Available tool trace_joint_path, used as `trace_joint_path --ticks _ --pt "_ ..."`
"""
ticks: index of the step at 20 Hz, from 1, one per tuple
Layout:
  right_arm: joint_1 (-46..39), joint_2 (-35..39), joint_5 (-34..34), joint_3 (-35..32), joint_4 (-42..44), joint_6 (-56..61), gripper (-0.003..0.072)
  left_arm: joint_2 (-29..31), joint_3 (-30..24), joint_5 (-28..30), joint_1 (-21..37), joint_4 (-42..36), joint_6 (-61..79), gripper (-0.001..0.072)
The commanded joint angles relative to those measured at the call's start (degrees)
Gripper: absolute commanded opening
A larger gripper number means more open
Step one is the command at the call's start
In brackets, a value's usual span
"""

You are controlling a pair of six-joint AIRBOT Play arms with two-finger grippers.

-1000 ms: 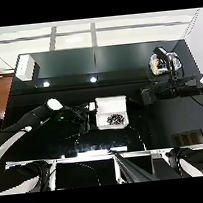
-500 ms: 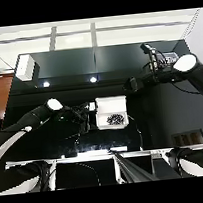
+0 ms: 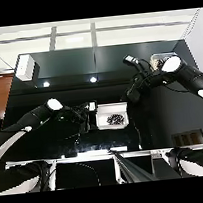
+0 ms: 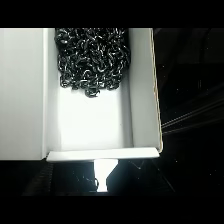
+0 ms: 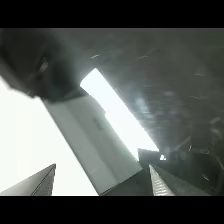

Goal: Fold the box and place the chain.

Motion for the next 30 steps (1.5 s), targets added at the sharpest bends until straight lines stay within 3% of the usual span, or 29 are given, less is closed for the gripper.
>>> trace_joint_path --ticks 1,3,9,14,20,24,26,30 --pt "1.22 0.02 5.81 0.20 0.13 -8.15 0.0720 -0.04 -0.02 0.00 -0.02 -0.02 0.02 0.0235" --pt "1.22 0.61 9.86 1.36 0.15 -7.74 0.0720 -0.04 -0.02 0.00 -0.02 -0.02 0.02 0.0235" --pt "1.25 8.74 10.14 -1.11 0.26 -5.27 0.0720 -0.04 -0.02 -0.04 -0.02 -0.02 0.02 0.0235" --pt "1.55 8.90 -0.15 -11.47 7.85 -14.64 0.0720 -0.04 -0.02 -0.04 -0.02 -0.02 0.02 0.0235" --pt "0.92 10.08 0.37 -2.97 9.81 -12.11 0.0720 -0.04 -0.02 -0.04 -0.02 -0.02 0.02 0.0235" --pt "-1.51 8.41 -7.91 -2.67 8.07 -8.98 0.0720 -0.04 -0.02 -0.04 -0.04 -0.02 0.02 0.0235" --pt "-1.22 5.42 -6.69 -3.43 7.91 -8.98 0.0720 -0.04 -0.02 -0.04 -0.02 -0.02 0.02 0.0236" --pt "0.57 1.79 3.26 -3.93 7.58 -11.85 0.0720 -0.04 -0.02 -0.04 -0.04 -0.02 0.02 0.0235"
